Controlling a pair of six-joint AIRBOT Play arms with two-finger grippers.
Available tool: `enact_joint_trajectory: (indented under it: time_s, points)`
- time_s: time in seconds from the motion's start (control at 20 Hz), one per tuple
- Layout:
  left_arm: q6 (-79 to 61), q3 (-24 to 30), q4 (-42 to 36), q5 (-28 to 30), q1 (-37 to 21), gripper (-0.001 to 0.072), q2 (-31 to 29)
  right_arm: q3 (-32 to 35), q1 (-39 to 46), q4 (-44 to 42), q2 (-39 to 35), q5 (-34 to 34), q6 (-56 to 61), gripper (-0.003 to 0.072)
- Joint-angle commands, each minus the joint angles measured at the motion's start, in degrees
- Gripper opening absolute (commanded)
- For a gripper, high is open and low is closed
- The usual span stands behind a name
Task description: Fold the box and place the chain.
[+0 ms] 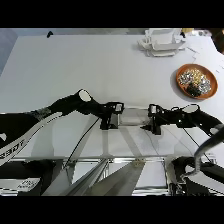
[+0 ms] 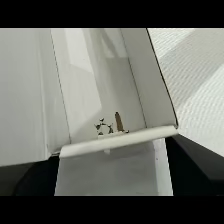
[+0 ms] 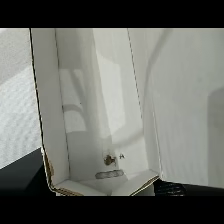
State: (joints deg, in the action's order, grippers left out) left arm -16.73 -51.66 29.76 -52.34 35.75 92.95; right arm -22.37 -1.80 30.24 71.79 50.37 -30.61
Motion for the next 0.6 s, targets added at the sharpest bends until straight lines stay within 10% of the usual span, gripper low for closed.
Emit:
enact_joint_trajectory:
  time_s: [0.0,0.45,0.55]
  points:
    - [0.4,1.6,-2.0,2.1,0.2,0.0699,0.1,0.0,0.0,-0.1,0.0,0.0,0.2,0.0411]
    - [0.2,1.7,-5.5,6.0,2.9,0.069,0.8,0.0,0.0,-0.1,0.0,0.0,0.2,0.0411]
    - [0.2,1.7,-5.3,6.0,2.9,0.0502,0.8,0.0,0.0,-0.1,0.0,0.0,0.1,0.0411]
